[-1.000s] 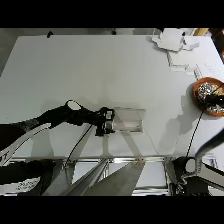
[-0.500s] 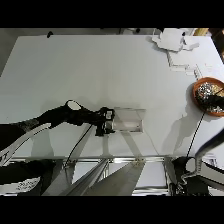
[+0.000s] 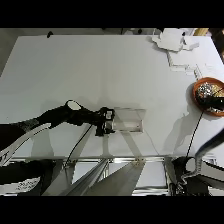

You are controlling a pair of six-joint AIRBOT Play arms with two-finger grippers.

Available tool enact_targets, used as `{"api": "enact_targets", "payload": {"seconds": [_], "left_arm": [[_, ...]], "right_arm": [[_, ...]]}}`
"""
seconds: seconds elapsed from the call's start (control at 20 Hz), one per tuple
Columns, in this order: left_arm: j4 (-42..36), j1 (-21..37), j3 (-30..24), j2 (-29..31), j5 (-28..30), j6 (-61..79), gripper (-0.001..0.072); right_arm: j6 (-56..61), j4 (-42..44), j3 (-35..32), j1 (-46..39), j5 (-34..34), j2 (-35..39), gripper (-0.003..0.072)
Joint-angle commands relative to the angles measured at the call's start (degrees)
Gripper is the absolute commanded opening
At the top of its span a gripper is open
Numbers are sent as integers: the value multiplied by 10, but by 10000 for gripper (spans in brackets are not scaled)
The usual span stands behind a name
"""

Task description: Fold the box and place the chain.

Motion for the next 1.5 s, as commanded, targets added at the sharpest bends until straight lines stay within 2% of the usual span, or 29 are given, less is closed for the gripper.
{"api": "enact_targets", "payload": {"seconds": [0.0, 0.2, 0.35, 0.5, 0.65, 0.95, 1.2, 1.45], "left_arm": [[0, 0, 0, 0, 0, 0, 363], [0, 0, 0, 0, 0, 0, 363], [0, 0, 0, 0, 0, 0, 363], [0, 0, 0, 0, 0, 0, 363], [0, 0, 0, 0, 0, 0, 363], [0, 0, 0, 0, 0, 0, 363], [0, 0, 0, 0, 0, 0, 363], [0, 0, 0, 0, 0, 0, 363]], "right_arm": [[-5, 2, 0, 0, 17, 31, 17], [-37, 48, 0, 0, 63, 134, 17], [-109, 184, 0, 4, 149, 207, 16], [-210, 298, 0, 48, 240, 273, 16], [-247, 326, 0, 118, 325, 344, 16], [-260, 328, 0, 254, 433, 462, 17], [-275, 364, 0, 381, 444, 486, 17], [-275, 400, 0, 495, 392, 481, 17]]}}
